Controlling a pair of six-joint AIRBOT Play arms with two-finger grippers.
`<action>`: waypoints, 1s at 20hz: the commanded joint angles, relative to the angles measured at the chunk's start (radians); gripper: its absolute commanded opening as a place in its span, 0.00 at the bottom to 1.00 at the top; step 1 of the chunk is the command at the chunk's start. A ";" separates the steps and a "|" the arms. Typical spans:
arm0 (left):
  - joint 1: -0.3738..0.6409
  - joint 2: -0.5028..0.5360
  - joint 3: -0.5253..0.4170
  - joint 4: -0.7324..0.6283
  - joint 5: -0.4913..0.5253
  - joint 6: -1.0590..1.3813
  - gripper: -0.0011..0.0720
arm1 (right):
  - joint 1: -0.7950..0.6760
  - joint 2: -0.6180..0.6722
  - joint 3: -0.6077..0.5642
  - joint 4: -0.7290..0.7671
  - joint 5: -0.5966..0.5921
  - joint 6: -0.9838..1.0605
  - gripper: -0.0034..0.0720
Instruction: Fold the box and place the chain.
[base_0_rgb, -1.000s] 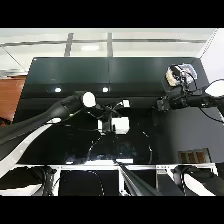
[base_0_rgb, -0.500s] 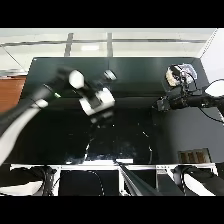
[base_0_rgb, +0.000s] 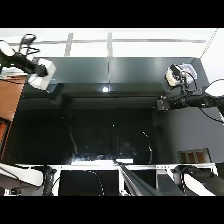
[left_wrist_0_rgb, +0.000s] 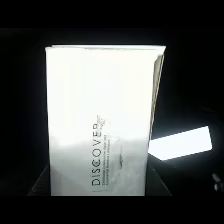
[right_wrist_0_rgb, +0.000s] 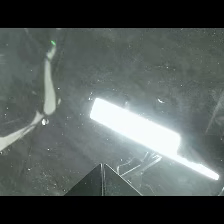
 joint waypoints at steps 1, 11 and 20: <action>0.130 -0.185 0.188 -0.015 -0.028 -0.094 0.41 | 0.000 0.000 0.001 0.031 0.000 0.000 0.07; 0.051 -0.165 0.441 0.089 -0.114 -0.280 0.88 | 0.083 0.000 0.001 0.060 -0.166 0.000 0.07; -0.217 0.548 -0.407 -0.129 0.080 -0.323 0.05 | 0.169 -0.031 -0.071 -0.209 -0.539 0.107 0.07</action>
